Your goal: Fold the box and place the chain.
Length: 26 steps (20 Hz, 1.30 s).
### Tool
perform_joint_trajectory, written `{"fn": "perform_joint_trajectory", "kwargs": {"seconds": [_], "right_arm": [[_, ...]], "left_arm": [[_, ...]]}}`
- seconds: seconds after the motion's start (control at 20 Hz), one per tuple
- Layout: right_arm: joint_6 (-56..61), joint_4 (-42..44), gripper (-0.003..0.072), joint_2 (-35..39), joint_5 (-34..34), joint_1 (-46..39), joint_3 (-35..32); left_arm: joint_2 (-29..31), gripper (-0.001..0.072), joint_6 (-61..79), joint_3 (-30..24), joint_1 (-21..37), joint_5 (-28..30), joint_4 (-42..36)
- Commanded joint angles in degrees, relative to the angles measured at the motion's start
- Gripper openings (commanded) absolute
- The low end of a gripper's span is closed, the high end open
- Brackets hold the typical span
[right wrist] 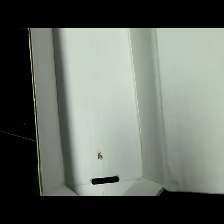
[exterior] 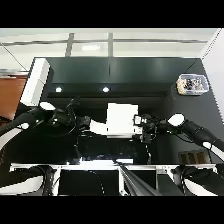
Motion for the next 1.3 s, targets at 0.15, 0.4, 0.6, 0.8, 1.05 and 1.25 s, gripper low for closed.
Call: {"fn": "perform_joint_trajectory", "kwargs": {"seconds": [0.15, 0.4, 0.6, 0.8, 1.05, 1.25], "right_arm": [[0.02, 0.0, 0.0404, 0.0, -0.02, 0.04, -0.02], [0.02, 0.0, 0.0404, 0.0, -0.02, 0.04, -0.02], [0.02, 0.02, 0.0404, 0.0, -0.02, 0.04, -0.02], [0.02, 0.02, 0.0404, 0.0, -0.02, 0.04, -0.02], [0.02, 0.02, 0.0404, 0.0, -0.02, 0.04, -0.02], [0.02, 0.02, 0.0404, 0.02, -0.04, 0.04, -0.02]], "left_arm": [[-0.31, 0.0616, 1.4, 6.88, -1.07, -9.09, 2.71], [-0.31, 0.0626, -1.03, 9.64, -2.75, -7.8, 4.7], [-0.33, 0.0625, -13.84, 11.08, -9.73, 0.9, 11.06], [-0.33, 0.0624, -22.62, 13.88, -16.79, 6.67, 17.25], [-0.31, 0.0621, -33.46, 18.51, -21.42, 5.31, 29.4], [-0.31, 0.062, -36.2, 20.04, -22.67, 4.09, 30.25]]}}
